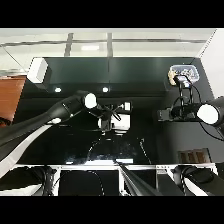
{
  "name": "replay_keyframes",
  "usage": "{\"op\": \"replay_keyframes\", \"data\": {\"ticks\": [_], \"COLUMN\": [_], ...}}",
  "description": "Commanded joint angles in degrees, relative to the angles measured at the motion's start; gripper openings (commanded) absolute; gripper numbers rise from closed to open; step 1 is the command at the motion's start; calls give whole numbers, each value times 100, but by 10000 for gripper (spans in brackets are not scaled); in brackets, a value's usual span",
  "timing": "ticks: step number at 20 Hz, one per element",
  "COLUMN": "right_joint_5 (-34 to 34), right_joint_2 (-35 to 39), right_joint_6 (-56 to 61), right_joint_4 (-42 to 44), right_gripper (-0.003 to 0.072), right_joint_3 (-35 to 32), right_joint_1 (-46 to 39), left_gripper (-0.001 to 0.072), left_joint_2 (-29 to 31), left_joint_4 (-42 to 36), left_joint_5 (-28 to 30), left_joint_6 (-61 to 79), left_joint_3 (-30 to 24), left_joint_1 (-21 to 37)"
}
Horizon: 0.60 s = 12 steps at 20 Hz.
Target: Fold the box and place the chain.
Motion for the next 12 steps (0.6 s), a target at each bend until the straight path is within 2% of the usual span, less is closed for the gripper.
{"op": "replay_keyframes", "data": {"ticks": [1,3,8,12], "right_joint_5": [0,0,-2,-7], "right_joint_2": [4,4,4,4], "right_joint_6": [0,0,-2,-2], "right_joint_4": [2,2,0,0], "right_gripper": [13,13,13,13], "right_joint_3": [-2,-2,-2,-2], "right_joint_1": [2,2,2,2], "left_gripper": [234,234,234,234], "left_joint_2": [380,723,1528,1853], "left_joint_4": [632,898,942,1250], "left_joint_5": [-557,-741,-1233,-1714], "left_joint_6": [-1019,-1593,-3375,-3985], "left_joint_3": [306,511,1123,1456], "left_joint_1": [282,575,1475,2334]}}
